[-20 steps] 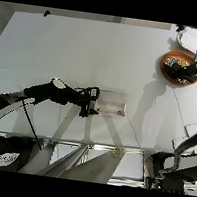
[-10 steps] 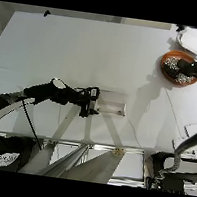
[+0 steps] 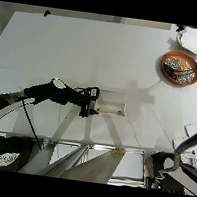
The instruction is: Fold the box and place the chain.
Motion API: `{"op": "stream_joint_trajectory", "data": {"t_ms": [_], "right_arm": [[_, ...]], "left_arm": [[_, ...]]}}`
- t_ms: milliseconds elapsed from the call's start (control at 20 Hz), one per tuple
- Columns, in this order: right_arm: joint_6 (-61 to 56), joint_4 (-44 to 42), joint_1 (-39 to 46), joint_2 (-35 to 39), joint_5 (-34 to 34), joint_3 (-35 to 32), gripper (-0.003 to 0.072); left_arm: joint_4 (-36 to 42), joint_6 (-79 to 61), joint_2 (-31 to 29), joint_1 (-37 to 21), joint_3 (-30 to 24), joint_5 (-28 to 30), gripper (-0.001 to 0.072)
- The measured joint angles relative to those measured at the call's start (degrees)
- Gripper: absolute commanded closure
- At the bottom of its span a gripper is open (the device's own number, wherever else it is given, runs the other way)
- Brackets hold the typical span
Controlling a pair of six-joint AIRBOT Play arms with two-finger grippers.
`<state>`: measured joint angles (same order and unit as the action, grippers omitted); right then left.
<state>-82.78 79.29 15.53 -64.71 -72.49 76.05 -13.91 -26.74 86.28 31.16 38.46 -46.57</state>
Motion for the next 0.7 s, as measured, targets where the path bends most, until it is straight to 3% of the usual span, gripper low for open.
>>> {"op": "stream_joint_trajectory", "data": {"t_ms": [300, 700], "right_arm": [[2.8, -10.8, -4.7, 12.4, -11.0, -2.4, 0.0667], [-2.5, -13.3, -21.9, 22.4, -14.3, -5.6, 0.0666]], "left_arm": [[0.0, 0.0, 0.0, 0.0, 0.0, 0.0, 0.0384], [0.0, 0.0, 0.0, 0.0, 0.0, 0.0, 0.0384]]}}
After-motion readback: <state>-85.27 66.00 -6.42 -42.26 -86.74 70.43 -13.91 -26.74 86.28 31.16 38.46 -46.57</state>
